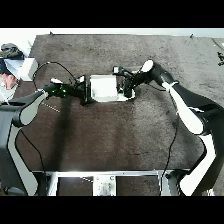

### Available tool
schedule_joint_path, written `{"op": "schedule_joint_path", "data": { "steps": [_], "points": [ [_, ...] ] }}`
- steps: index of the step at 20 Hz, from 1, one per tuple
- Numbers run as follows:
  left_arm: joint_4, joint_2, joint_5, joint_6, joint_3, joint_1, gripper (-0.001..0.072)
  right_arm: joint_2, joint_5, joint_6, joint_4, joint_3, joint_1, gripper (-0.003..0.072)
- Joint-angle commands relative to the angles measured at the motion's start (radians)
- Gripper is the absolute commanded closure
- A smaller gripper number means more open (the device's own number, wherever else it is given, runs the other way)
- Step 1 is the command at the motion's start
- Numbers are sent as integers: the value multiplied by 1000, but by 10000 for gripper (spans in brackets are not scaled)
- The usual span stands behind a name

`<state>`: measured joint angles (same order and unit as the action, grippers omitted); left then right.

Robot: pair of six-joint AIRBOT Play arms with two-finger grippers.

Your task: Fold the box and place the chain.

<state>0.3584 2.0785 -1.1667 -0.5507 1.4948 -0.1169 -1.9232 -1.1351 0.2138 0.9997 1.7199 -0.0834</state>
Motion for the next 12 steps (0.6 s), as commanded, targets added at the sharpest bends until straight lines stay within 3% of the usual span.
{"op": "schedule_joint_path", "data": {
  "steps": [1, 3, 7, 12],
  "points": [
    [0, 0, 0, 0, 0, 0, 477, 61, -51, 281, 45, 0, 51, 694],
    [0, 0, 0, 0, 0, 0, 477, 74, -108, 431, 39, 0, 122, 694],
    [0, 0, 0, 0, 0, 0, 477, 72, -190, 634, -161, -16, 269, 695],
    [0, 0, 0, 0, 0, 0, 477, 71, -73, 736, -167, -161, 316, 695]
  ]
}}
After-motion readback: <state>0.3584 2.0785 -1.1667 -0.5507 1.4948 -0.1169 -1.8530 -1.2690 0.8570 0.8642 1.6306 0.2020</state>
